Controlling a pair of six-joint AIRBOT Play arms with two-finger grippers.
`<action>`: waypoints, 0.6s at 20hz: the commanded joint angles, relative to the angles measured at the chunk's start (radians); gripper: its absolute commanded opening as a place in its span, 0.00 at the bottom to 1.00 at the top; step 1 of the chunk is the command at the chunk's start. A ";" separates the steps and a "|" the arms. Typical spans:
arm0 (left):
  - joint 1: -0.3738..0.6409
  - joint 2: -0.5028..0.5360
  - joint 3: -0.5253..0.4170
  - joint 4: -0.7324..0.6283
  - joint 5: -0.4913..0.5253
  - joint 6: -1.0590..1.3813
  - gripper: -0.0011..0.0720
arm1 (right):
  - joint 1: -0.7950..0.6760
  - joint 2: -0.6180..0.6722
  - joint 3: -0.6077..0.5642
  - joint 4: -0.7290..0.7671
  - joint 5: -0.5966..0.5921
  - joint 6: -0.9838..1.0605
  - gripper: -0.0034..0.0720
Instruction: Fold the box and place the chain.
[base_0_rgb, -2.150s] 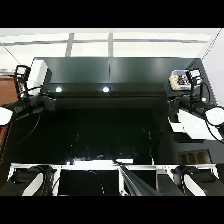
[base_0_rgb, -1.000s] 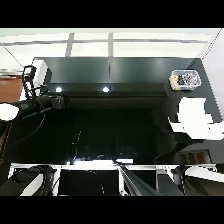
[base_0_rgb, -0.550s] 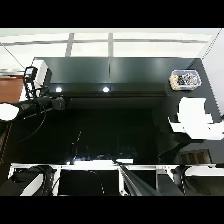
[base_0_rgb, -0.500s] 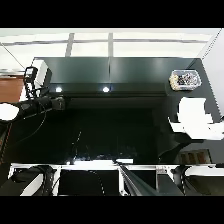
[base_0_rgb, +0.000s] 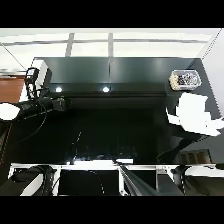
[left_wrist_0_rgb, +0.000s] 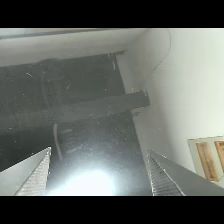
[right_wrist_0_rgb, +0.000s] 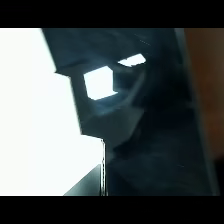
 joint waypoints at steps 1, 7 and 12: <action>0.000 -0.001 0.000 0.000 0.000 0.000 0.99 | 0.030 0.090 -0.072 0.197 0.008 -0.025 0.06; 0.000 -0.001 0.000 0.000 -0.002 0.000 0.99 | 0.143 0.335 -0.345 0.436 0.000 -0.034 0.06; -0.003 -0.009 0.000 -0.012 -0.038 0.000 0.99 | 0.351 0.667 -0.737 0.782 -0.233 -0.172 0.06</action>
